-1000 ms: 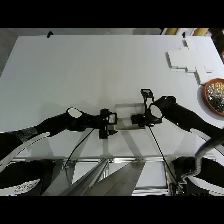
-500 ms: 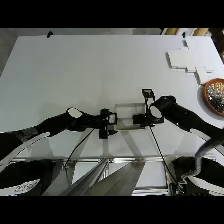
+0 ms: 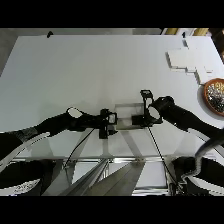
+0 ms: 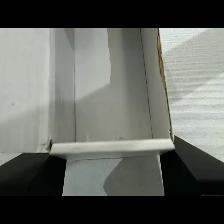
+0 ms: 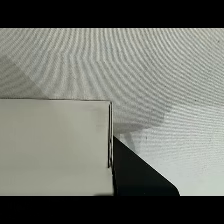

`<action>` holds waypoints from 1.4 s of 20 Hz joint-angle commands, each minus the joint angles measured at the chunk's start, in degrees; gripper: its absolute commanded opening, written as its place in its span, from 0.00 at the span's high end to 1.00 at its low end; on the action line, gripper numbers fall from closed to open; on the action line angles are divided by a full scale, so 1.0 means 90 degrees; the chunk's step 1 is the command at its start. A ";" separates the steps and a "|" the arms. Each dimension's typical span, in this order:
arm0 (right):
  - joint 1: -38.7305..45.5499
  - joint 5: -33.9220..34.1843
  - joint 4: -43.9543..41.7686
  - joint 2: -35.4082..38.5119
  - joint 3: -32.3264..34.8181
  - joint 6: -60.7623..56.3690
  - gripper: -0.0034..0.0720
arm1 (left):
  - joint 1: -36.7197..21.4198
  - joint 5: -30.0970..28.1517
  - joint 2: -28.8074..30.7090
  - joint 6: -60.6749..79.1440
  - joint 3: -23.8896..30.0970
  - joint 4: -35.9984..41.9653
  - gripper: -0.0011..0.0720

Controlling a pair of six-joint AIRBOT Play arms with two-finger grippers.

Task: Fold the box and place the chain.

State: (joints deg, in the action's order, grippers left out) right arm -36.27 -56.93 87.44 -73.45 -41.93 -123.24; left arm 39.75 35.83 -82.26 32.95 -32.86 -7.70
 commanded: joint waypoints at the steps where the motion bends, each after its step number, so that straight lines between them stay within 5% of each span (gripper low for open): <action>1: -0.0024 -0.0017 0.0097 0.0010 0.0005 0.0039 0.93 | -0.0002 -0.0002 0.0002 0.0005 0.0000 -0.0002 0.92; 3: -0.0024 -0.0063 0.0095 0.0044 0.0005 0.0216 0.87 | -0.0002 -0.0002 0.0000 0.0005 0.0000 -0.0005 0.92; 5: -0.0022 -0.0063 0.0107 0.0253 0.0005 0.0522 0.65 | -0.0002 -0.0002 0.0002 0.0005 0.0000 -0.0005 0.92; 8: -0.0022 -0.0129 0.0160 0.0896 0.0005 0.1377 0.60 | -0.0002 -0.0002 0.0002 0.0005 0.0002 -0.0005 0.92; 11: -0.0022 -0.0449 0.0172 0.1838 0.0002 0.2387 0.34 | -0.0002 -0.0002 0.0002 0.0005 0.0002 -0.0005 0.92; 14: 0.0471 -0.1163 0.0192 0.2637 -0.0423 0.2555 0.35 | -0.0002 -0.0002 0.0002 0.0005 0.0000 -0.0005 0.92; 17: 0.1712 -0.1892 0.0265 0.2737 -0.1413 0.3429 0.53 | -0.0002 -0.0002 0.0000 0.0005 0.0002 -0.0005 0.92; 20: 0.3691 -0.1168 0.0427 0.2591 -0.1751 0.3968 0.74 | -0.0002 -0.0002 0.0000 0.0005 0.0002 -0.0005 0.92; 24: 0.6037 -0.0325 0.0629 0.1909 -0.1749 0.4063 0.74 | -0.0002 -0.0002 0.0000 0.0005 0.0000 -0.0005 0.92; 28: 0.7288 0.0272 0.0641 0.1178 -0.1749 0.4087 0.74 | -0.0002 -0.0002 0.0000 0.0005 0.0000 -0.0005 0.92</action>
State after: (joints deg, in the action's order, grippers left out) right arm 20.56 -59.27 92.75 -58.81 -57.36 -87.33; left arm 39.75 35.81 -82.26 32.99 -32.86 -7.75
